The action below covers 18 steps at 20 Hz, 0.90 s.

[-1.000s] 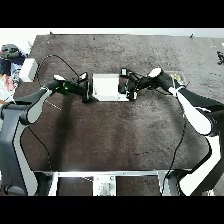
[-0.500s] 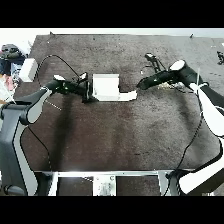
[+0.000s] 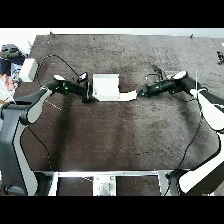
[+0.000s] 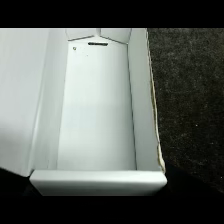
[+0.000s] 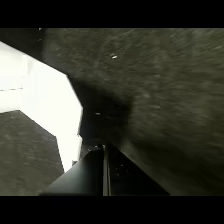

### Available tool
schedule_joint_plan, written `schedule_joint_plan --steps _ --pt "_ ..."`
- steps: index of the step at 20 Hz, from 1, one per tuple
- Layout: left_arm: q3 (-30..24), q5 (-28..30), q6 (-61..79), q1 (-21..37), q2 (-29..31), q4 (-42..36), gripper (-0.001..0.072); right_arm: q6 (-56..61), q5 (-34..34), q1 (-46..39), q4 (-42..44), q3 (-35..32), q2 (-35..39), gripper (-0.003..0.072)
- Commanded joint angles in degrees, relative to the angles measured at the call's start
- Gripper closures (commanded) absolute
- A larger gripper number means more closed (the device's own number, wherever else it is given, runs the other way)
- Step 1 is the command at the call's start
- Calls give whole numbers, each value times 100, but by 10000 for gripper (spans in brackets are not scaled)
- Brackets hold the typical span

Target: Fold the box and place the chain.

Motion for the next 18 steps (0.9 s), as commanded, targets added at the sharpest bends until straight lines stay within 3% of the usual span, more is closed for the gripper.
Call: schedule_joint_plan --steps 1,3,6,7,8,18 --pt "2 2 2 0 -2 2 306 -166 212 278 605 -39 -243 636" --pt "4 2 2 0 -2 2 306 -203 195 424 872 -37 -190 505" --pt "2 4 2 0 -2 2 306 -173 39 601 1091 68 -118 503" --pt "4 2 2 0 -2 2 306 -111 44 680 1088 175 -118 405" --pt "4 2 2 0 -2 2 306 57 37 765 1023 306 -118 191" --pt "4 4 2 0 -2 2 306 1762 13 1576 -1038 1423 -181 190"
